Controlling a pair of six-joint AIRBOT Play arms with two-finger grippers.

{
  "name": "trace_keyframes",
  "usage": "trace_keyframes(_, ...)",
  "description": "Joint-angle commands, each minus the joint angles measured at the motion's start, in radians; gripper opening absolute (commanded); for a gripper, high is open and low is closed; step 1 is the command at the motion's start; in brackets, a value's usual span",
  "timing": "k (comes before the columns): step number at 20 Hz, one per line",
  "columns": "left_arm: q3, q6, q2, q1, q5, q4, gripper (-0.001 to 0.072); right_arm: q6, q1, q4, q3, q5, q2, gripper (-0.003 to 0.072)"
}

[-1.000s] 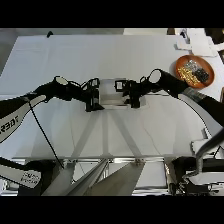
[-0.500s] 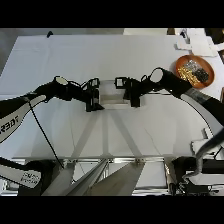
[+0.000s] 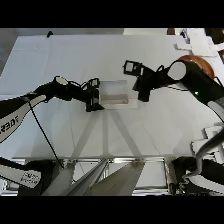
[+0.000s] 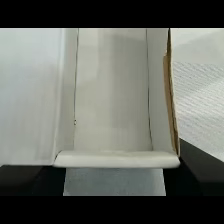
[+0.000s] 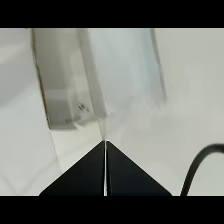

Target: Fold the box and place the chain.

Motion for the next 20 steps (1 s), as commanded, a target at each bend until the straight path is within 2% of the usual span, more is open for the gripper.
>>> trace_keyframes(1, 0.000, 0.000, 0.000, 0.000, 0.000, 0.000, 0.0209, 0.328, -0.076, -0.168, 0.000, 0.031, 0.023, 0.0015)
trace_keyframes(7, 0.000, 0.000, 0.000, 0.000, 0.000, 0.000, 0.0209, 0.618, -0.280, -0.106, -0.001, 0.139, -0.068, 0.0012)
trace_keyframes(10, 0.000, 0.000, 0.000, 0.000, 0.000, 0.000, 0.0209, 0.615, -0.289, 0.037, -0.008, 0.208, -0.166, 0.0012)
trace_keyframes(13, 0.000, 0.000, 0.000, 0.000, 0.001, 0.000, 0.0209, 0.611, -0.289, 0.168, -0.016, 0.197, -0.246, 0.0012)
trace_keyframes(20, 0.000, 0.000, 0.000, 0.000, 0.000, 0.000, 0.0209, 0.592, -0.238, 0.195, -0.019, 0.201, -0.330, 0.0012)
